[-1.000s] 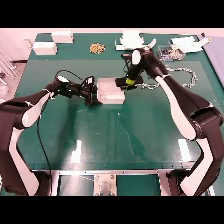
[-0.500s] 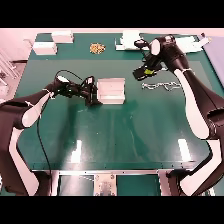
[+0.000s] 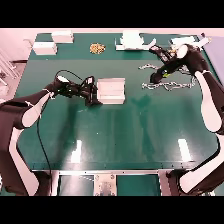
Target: Fold the box and place the chain.
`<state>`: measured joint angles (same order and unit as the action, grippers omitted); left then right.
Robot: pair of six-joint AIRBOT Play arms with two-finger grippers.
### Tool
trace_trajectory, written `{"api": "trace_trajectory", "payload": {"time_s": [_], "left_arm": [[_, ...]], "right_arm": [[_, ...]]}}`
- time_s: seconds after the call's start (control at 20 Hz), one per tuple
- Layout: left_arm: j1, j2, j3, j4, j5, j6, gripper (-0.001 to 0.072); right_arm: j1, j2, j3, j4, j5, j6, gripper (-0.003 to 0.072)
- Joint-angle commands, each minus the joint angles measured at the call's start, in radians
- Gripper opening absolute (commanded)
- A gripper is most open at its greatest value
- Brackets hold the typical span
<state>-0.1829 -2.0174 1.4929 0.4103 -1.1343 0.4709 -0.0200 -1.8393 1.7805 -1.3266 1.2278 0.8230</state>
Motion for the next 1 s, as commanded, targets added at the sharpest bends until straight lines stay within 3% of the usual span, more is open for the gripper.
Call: {"api": "trace_trajectory", "payload": {"time_s": [0.0, 0.05, 0.1, 0.15, 0.5, 0.95], "left_arm": [[0.001, 0.000, 0.001, 0.000, 0.000, 0.000, 0.0418], [0.001, 0.000, 0.001, 0.000, 0.000, 0.000, 0.0418], [0.001, 0.000, 0.001, 0.000, 0.000, 0.000, 0.0418], [0.001, 0.000, 0.001, 0.000, 0.000, 0.000, 0.0418], [0.001, 0.000, 0.001, 0.000, 0.001, 0.001, 0.0418], [0.001, 0.000, 0.001, 0.000, 0.000, 0.000, 0.0418]], "right_arm": [[-0.098, -0.001, -0.082, 0.225, -0.083, -0.339, 0.0459], [-0.114, -0.002, -0.101, 0.256, -0.104, -0.406, 0.0463], [-0.126, -0.002, -0.119, 0.285, -0.122, -0.484, 0.0561], [-0.133, -0.003, -0.135, 0.306, -0.130, -0.565, 0.0596], [-0.134, -0.088, -0.145, 0.349, -0.164, -0.859, 0.0597], [-0.131, -0.169, -0.078, 0.351, -0.187, -0.887, 0.0587]]}}
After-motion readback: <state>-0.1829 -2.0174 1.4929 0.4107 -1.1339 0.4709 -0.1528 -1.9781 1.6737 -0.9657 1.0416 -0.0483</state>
